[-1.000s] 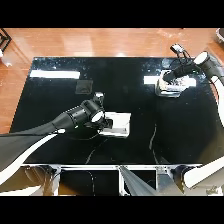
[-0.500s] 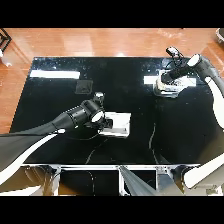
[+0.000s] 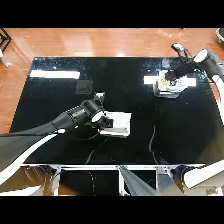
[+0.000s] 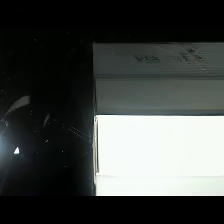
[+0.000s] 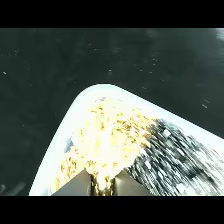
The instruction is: Fold the box and place the chain.
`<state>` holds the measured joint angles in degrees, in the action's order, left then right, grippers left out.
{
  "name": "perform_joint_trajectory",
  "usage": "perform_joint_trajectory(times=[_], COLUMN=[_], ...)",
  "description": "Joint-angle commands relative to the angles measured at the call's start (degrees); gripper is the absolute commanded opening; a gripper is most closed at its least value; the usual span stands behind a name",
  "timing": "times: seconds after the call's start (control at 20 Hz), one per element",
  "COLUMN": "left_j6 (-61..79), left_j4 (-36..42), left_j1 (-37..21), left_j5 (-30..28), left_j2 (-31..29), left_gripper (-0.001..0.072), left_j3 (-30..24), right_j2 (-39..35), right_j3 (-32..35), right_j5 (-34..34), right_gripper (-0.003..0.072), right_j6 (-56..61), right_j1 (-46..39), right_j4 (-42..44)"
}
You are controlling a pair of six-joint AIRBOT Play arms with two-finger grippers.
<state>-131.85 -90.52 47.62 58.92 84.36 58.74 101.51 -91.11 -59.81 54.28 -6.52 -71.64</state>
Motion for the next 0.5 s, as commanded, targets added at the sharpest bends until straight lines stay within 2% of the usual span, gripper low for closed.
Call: perform_joint_trajectory(times=[0.0,0.2,0.45], left_j6=[0.1,0.1,0.1], left_j4=[0.1,0.1,0.1], left_j1=[-0.1,-0.2,-0.2], left_j5=[-0.3,-0.3,-0.2], left_j2=[0.0,0.0,0.0], left_gripper=[0.0023,0.0023,0.0023], left_j3=[0.0,0.0,0.0], right_j2=[-5.5,-12.6,-21.8], right_j3=[-0.1,-0.1,-0.1], right_j5=[-1.7,-1.7,-2.4], right_gripper=[0.0022,0.0022,0.0021], right_j6=[3.3,3.4,5.9], right_j1=[-2.3,-4.9,-4.9], right_j4=[3.3,11.8,12.2])
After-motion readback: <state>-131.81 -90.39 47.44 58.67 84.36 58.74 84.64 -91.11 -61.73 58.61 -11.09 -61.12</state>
